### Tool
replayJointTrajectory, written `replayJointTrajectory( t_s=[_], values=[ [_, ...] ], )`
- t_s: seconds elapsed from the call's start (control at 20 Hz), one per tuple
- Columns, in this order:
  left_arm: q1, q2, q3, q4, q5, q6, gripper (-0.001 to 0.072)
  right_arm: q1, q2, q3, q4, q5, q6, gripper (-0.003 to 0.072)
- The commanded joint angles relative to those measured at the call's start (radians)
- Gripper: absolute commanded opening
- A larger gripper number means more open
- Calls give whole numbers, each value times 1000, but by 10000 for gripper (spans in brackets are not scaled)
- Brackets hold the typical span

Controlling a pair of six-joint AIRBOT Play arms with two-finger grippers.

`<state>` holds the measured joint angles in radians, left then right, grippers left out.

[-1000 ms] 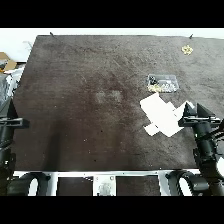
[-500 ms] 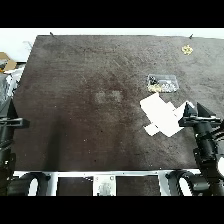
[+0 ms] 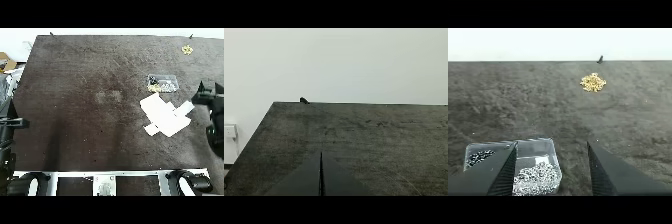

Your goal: Fold the box and place the chain.

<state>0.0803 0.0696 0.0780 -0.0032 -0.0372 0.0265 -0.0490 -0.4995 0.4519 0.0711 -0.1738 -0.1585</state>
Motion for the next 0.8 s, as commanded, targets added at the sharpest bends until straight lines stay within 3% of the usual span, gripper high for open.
replayJointTrajectory(
  t_s=[0.0,0.1,0.15,0.2,0.4,0.55,0.75],
  values=[
    [0,1,0,0,0,0,11,-129,-266,174,39,188,8,507],
    [0,1,0,0,0,0,11,-287,-409,252,-16,458,138,504],
    [0,1,0,0,0,0,11,-360,-472,295,-129,595,252,501],
    [0,1,0,0,0,0,11,-431,-541,356,-290,734,404,444],
    [0,1,0,0,0,0,11,-542,-813,639,-826,1130,800,446],
    [0,1,0,0,0,0,11,-544,-962,824,-1114,1337,924,446],
    [0,1,0,0,0,0,11,-544,-1109,1007,-1287,1503,936,444]
  ],
)
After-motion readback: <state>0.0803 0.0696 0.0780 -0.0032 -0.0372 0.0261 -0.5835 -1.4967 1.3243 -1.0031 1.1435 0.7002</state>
